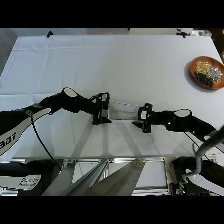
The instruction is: Fold the box and place the chain.
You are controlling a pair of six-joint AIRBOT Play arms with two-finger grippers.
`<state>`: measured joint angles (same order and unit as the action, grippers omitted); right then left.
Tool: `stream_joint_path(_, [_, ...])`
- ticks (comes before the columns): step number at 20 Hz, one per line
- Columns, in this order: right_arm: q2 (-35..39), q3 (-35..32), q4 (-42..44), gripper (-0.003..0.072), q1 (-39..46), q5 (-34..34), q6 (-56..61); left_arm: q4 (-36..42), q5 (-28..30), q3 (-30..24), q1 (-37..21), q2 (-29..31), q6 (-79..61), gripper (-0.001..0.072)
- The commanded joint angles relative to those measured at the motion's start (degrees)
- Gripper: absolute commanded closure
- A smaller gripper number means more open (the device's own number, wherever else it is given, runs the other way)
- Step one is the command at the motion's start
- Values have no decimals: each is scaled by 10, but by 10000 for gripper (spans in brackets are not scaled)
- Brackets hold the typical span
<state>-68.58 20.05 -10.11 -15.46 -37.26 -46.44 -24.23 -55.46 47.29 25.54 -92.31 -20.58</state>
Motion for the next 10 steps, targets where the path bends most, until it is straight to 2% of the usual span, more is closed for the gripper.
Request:
stream_joint_path(1, [0, 0, 0, 348, 0, 0, 0, 0, 0, 0, 0, 0, 0, 365])
stream_joint_path(10, [0, 0, -2, 349, 0, -9, -1, 0, 0, 0, 0, 0, 1, 365])
